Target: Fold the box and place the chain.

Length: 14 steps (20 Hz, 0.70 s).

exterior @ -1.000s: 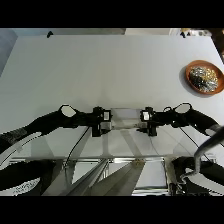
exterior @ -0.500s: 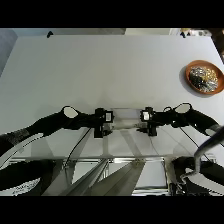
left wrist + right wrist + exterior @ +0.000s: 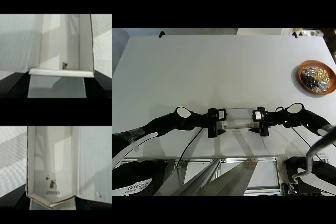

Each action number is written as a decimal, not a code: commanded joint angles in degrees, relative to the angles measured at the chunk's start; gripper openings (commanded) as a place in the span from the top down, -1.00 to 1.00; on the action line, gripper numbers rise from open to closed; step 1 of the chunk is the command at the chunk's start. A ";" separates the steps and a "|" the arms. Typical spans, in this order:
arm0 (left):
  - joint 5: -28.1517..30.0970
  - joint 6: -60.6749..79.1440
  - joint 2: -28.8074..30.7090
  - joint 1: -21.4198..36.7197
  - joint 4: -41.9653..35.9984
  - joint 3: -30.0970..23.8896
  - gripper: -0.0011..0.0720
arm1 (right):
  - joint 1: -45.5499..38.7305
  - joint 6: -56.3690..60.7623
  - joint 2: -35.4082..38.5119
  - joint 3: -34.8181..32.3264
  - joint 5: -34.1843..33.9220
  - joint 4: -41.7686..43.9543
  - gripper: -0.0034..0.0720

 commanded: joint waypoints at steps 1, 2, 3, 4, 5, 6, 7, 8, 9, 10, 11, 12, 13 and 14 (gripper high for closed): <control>0.13 1.84 -0.20 -1.29 -0.52 -0.02 -0.95 | 0.00 -0.04 0.00 0.04 0.02 -0.02 -0.15; 0.15 3.43 -0.22 -1.84 -1.09 0.00 -0.95 | 0.00 -0.04 0.00 0.04 0.02 -0.02 -0.15; 0.13 4.92 -0.20 -2.05 -2.16 0.00 -0.95 | 0.00 -0.04 0.00 0.04 0.02 -0.02 -0.15; 0.17 5.49 -0.22 -2.05 -3.30 0.00 -0.95 | 0.00 -0.04 0.00 0.04 0.02 -0.02 -0.15; 0.33 5.49 -0.22 -2.05 -3.41 -0.02 -0.95 | 0.00 -0.04 0.00 0.04 0.02 -0.02 -0.15; 0.35 5.31 -0.24 -2.05 -3.39 -0.02 -0.94 | -0.02 -0.04 0.00 0.04 0.02 -0.02 -0.15; 0.33 5.31 -0.24 -2.05 -3.41 -0.02 -0.94 | 0.00 -0.04 0.00 0.04 0.02 -0.02 -0.15; 0.33 5.31 -0.24 -2.05 -3.41 0.00 -0.91 | 0.00 -0.04 0.00 0.04 0.02 -0.02 -0.15; 0.35 5.31 -0.24 -2.05 -3.39 -0.02 -0.73 | 0.00 -0.04 0.00 0.04 0.02 -0.02 -0.15; 0.35 5.29 -0.24 -2.03 -3.41 -0.02 -0.63 | 0.00 -0.04 0.00 0.04 0.02 -0.02 -0.15; 0.33 5.25 -0.24 -2.03 -3.41 -0.02 -0.61 | 0.00 -0.04 0.00 0.04 0.02 -0.02 -0.15; 0.33 4.85 -0.24 -2.01 -3.43 -0.02 -0.60 | 0.00 -0.04 0.00 0.04 0.02 -0.02 -0.15; 0.33 4.85 -0.24 -1.95 -3.43 -0.02 -0.58 | 0.00 -0.04 0.00 0.04 0.02 -0.02 -0.15; 0.31 4.85 -0.24 -1.84 -3.43 -0.02 -0.52 | 0.00 -0.04 0.00 0.04 0.02 -0.02 -0.15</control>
